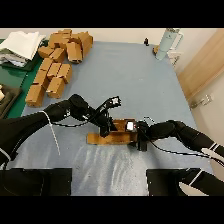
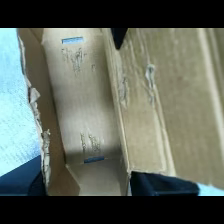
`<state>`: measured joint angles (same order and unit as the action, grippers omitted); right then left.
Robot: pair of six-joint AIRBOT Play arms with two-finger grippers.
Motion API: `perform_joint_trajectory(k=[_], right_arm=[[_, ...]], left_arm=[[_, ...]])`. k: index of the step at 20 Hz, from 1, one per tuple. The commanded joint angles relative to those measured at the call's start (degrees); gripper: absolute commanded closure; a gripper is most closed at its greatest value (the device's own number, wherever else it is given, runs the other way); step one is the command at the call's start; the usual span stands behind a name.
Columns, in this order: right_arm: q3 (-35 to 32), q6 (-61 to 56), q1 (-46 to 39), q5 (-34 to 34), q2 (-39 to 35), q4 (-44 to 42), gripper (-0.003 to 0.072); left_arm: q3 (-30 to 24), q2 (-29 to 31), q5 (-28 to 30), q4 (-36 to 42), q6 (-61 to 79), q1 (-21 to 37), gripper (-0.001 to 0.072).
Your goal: Fold the box.
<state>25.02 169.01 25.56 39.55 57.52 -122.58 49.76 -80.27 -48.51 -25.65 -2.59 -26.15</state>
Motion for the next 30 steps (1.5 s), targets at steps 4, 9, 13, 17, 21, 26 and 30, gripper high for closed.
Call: perform_joint_trajectory(k=[4, 9, 13, 17, 21, 26, 30], right_arm=[[0.09, 0.02, 0.0, 0.31, 0.02, 0.37, 0.0098], [1.49, 0.04, 0.0, 1.31, 0.04, 1.11, 0.0098], [4.59, 0.09, -0.02, 4.81, 1.68, 1.9, 0.0098], [5.03, 1.16, -0.02, 5.81, 3.3, 1.07, 0.0098], [5.01, 1.64, -0.26, 7.85, 3.3, 0.04, 0.0098], [4.24, 1.66, -0.5, 8.02, 3.26, -0.85, 0.0098], [3.82, 1.64, -0.59, 7.19, 3.23, -0.66, 0.0098]], left_arm=[[0.02, 0.02, 0.0, 0.0, 0.0, 0.07, 0.0696], [0.02, 0.02, 0.0, 0.0, 0.0, 0.07, 0.0697], [0.02, 0.02, 0.0, 0.0, -0.02, 0.07, 0.0697], [0.02, 0.02, 0.0, 0.0, 0.0, 0.07, 0.0696], [0.02, 0.02, 0.0, 0.0, 0.0, 0.07, 0.0697], [0.02, 0.02, 0.0, 0.0, 0.0, 0.07, 0.0697], [0.02, 0.02, 0.0, 0.0, 0.0, 0.07, 0.0697]])
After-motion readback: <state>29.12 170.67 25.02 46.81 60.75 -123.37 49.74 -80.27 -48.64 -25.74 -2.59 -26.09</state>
